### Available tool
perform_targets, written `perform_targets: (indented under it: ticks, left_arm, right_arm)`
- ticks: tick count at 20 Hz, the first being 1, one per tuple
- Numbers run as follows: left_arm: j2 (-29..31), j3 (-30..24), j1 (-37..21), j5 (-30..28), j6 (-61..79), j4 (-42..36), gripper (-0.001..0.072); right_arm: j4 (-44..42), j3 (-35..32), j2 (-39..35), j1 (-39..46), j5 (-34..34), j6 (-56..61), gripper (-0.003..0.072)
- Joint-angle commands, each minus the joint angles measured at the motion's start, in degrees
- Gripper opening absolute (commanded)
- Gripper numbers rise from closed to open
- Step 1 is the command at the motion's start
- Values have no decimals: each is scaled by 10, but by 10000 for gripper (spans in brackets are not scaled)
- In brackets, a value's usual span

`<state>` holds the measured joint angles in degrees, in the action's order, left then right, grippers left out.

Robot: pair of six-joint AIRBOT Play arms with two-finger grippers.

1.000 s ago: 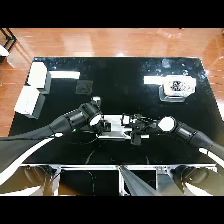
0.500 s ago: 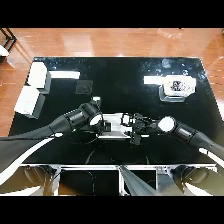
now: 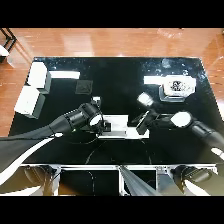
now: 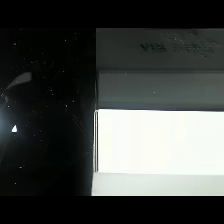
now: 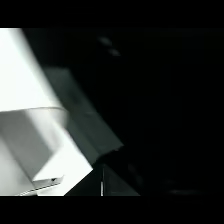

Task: Fold the box and place the chain.

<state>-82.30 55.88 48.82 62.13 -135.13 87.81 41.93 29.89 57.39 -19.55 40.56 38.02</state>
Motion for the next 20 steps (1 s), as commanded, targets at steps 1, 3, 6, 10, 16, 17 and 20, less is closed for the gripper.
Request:
perform_targets:
  ticks: [1, 3, 6, 10, 16, 17, 20]
  left_arm:
    - [0, 0, 0, 1, -1, 0, 20]
    - [0, 0, 0, 1, -1, 0, 20]
    - [0, 0, 0, 5, -1, 0, 20]
    - [0, 0, -1, 5, -1, 1, 20]
    - [0, 0, 0, 5, -1, 1, 20]
    - [0, 0, -1, 5, -1, 1, 20]
    - [0, 0, -1, 5, -1, 2, 20]
  right_arm:
    - [23, 0, -55, 125, 84, 231, 24]
    - [57, 0, -52, 209, 135, 309, 24]
    - [162, 0, -34, 285, 192, 435, 24]
    - [176, -11, 43, 269, 266, 440, 24]
    - [-28, -14, 144, 186, 229, 339, 24]
    - [-42, -14, 152, 166, 218, 335, 25]
    - [-49, -12, 155, 108, 190, 329, 224]
